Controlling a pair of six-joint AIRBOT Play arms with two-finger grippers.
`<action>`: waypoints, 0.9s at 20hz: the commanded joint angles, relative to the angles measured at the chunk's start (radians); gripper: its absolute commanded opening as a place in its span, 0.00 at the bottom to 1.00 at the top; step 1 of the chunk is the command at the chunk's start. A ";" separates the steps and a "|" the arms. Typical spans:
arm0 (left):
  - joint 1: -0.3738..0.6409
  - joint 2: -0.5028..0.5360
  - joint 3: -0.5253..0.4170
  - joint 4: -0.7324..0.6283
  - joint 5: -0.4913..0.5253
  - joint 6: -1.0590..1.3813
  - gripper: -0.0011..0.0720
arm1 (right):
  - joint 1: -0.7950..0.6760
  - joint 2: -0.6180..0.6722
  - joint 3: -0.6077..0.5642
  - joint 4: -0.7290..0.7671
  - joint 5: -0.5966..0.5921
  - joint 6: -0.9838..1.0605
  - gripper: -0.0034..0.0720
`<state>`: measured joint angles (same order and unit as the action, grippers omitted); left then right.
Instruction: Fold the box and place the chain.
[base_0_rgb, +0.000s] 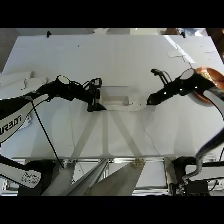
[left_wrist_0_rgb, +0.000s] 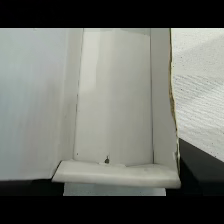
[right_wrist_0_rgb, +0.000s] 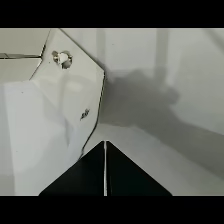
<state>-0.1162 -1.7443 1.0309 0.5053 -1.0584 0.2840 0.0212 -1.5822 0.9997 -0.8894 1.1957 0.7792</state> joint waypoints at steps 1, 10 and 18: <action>0.000 0.000 0.000 0.000 0.000 0.000 0.51 | 0.041 -0.049 0.000 0.069 0.015 -0.006 0.06; 0.000 0.000 0.000 0.000 0.000 0.000 0.51 | 0.084 -0.050 0.000 0.238 0.006 -0.064 0.06; 0.000 0.000 0.000 0.000 0.000 0.000 0.51 | 0.085 -0.050 0.000 0.375 0.082 -0.106 0.31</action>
<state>-0.1162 -1.7443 1.0309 0.5053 -1.0580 0.2840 0.1040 -1.6314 0.9997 -0.5510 1.2606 0.6815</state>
